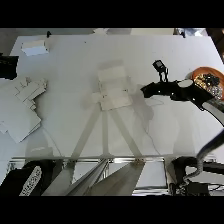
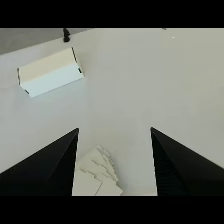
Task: Fold the box and place the chain.
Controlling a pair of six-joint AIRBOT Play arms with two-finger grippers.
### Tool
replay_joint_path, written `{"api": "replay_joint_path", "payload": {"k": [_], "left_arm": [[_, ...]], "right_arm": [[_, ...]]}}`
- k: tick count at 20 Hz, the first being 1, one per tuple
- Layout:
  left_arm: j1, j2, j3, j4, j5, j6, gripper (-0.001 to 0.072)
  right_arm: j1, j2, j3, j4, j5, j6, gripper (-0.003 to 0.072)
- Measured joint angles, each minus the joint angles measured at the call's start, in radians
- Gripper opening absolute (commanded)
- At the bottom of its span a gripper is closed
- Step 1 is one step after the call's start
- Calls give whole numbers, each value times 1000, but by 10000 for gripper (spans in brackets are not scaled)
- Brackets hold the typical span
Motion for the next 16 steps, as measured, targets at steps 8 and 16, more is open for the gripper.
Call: {"api": "replay_joint_path", "payload": {"k": [8,16], "left_arm": [[0,0,0,0,0,0,484],[0,0,0,-30,0,-4,483]], "right_arm": [[0,-1,0,-7,-11,50,11],[0,-1,0,-11,-12,56,11]]}}
